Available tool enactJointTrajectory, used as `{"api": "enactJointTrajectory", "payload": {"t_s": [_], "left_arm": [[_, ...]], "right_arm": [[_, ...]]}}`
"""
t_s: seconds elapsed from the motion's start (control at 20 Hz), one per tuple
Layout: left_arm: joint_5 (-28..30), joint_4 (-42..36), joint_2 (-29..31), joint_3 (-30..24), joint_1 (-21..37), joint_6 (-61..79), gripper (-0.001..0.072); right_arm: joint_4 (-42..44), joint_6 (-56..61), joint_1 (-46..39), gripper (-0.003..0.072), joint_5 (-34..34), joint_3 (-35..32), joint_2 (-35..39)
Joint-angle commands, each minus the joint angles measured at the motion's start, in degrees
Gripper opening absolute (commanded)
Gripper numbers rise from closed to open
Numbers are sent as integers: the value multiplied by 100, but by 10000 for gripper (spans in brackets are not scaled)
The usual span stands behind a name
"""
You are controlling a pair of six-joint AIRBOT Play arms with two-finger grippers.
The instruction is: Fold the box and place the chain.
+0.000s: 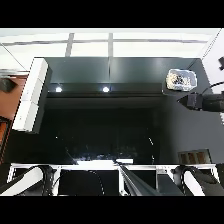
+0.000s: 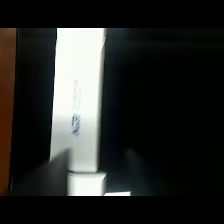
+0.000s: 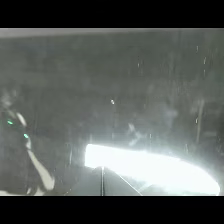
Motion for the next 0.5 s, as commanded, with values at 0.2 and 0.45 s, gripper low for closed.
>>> {"api": "enactJointTrajectory", "payload": {"t_s": [0.2,0.45], "left_arm": [[103,-1180,1777,-190,-382,-616,24],[997,-424,3519,-2752,-1917,-136,22]], "right_arm": [[-4,-1040,98,13,-538,295,273],[-94,-1401,527,14,-3143,-896,492]]}}
